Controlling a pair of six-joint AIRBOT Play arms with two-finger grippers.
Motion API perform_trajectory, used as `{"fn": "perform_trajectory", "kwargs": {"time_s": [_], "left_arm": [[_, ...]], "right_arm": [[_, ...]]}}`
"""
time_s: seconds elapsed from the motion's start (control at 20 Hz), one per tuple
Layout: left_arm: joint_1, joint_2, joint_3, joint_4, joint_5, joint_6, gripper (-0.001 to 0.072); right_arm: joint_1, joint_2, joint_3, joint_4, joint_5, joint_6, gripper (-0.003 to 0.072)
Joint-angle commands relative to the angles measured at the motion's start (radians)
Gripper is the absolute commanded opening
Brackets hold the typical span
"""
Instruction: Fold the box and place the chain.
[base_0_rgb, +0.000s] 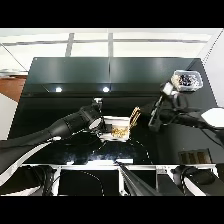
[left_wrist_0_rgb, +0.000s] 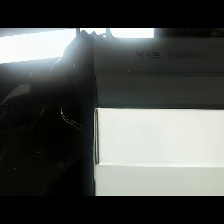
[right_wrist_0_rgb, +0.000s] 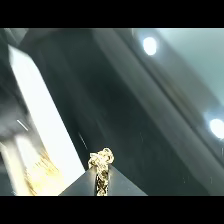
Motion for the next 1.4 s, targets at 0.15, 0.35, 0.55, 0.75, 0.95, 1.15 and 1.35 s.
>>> {"fn": "perform_trajectory", "kwargs": {"time_s": [0.15, 0.35, 0.55, 0.75, 0.95, 1.15, 1.35], "left_arm": [[0.0, 0.0, 0.0, 0.0, -0.001, 0.0, 0.0033], [0.0, 0.0, 0.0, 0.0, -0.001, 0.0, 0.0032], [0.0, 0.0, 0.0, 0.0, -0.001, 0.0, 0.0032], [0.0, 0.0, 0.0, 0.0, -0.001, 0.0, 0.0033], [0.0, 0.0, 0.0, 0.0, -0.001, 0.0, 0.0033], [0.0, 0.0, 0.0, 0.0, 0.0, 0.0, 0.0033], [0.0, 0.0, 0.0, 0.0, 0.0, 0.0, 0.0033]], "right_arm": [[0.001, 0.118, 0.138, 0.094, 0.193, 0.219, 0.0043], [0.057, 0.111, 0.14, 0.192, 0.195, 0.226, 0.0042], [0.152, 0.043, 0.139, 0.158, 0.171, 0.239, 0.0043], [0.178, -0.056, 0.139, 0.158, 0.145, 0.238, 0.0043], [0.178, -0.108, 0.139, 0.119, 0.145, 0.239, 0.0043], [0.179, -0.136, 0.129, 0.091, 0.135, 0.239, 0.0043], [0.18, -0.166, 0.122, 0.09, 0.129, 0.239, 0.0043]]}}
